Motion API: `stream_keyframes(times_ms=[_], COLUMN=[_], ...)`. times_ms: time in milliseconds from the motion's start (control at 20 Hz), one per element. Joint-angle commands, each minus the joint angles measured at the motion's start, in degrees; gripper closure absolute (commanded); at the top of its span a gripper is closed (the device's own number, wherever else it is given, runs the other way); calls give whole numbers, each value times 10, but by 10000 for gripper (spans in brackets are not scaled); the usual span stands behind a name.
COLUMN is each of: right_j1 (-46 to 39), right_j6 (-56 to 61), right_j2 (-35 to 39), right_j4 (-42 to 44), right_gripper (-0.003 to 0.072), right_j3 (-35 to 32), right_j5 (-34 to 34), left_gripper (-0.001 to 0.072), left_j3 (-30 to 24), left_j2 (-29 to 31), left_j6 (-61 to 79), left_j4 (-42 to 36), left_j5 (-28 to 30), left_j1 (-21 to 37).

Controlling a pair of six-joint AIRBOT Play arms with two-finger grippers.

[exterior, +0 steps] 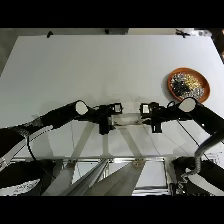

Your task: Fold the box and place the chain.

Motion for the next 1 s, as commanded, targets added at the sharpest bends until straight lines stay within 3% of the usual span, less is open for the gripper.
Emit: stream_keyframes(times_ms=[0,450,950], right_j1=[22,22,47], right_j6=[0,-1,2], right_j2=[0,0,-12], right_j4=[1,2,31], right_gripper=[526,534,481], right_j3=[0,0,-1], right_j5=[-34,-33,-49], left_gripper=[574,574,574], left_j3=[0,0,0], left_j2=[0,0,0], left_j6=[0,0,0], left_j4=[0,0,0], left_j5=[0,0,0], left_j1=[0,0,0])
